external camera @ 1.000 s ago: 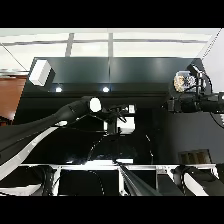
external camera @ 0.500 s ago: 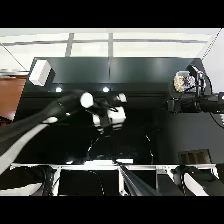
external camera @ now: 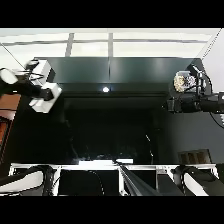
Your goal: Fold the box and place the chain.
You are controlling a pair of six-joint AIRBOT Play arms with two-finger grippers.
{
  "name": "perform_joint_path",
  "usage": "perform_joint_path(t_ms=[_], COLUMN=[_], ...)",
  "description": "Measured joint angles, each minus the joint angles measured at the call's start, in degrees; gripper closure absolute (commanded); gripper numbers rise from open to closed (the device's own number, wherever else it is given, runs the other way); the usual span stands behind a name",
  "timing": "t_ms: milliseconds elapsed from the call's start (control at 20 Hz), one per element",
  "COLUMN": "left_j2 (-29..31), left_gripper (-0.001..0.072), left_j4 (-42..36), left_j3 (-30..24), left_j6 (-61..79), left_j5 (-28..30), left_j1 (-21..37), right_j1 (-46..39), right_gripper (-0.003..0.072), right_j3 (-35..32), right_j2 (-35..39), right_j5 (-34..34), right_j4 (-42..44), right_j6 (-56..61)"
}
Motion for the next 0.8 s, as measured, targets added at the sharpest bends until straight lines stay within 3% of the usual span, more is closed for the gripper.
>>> perform_joint_path(t_ms=[250,650,700,750,800], left_j2=[-2.3,-12.6,-13.4,-14.1,-14.5], left_gripper=[0.0419,0.0406,0.0157,-0.0009,-0.0009], left_j4=[0.5,0.7,0.5,0.5,0.7], left_j3=[0.6,7.6,8.1,8.5,8.8], left_j6=[-0.7,0.1,0.2,0.3,0.2], left_j5=[8.2,13.0,13.5,13.7,14.1], left_j1=[9.1,10.1,9.9,9.6,9.3], right_j1=[0.1,0.1,0.1,0.1,0.1], right_gripper=[0.0664,0.0664,0.0664,0.0664,0.0664], right_j3=[0.0,0.0,0.0,0.0,0.0], right_j2=[0.0,0.0,0.0,0.0,0.0], right_j5=[-2.5,-4.1,-4.2,-4.2,-4.2], right_j4=[0.0,0.1,0.1,0.1,0.1], right_j6=[0.2,0.2,0.2,0.2,0.2])
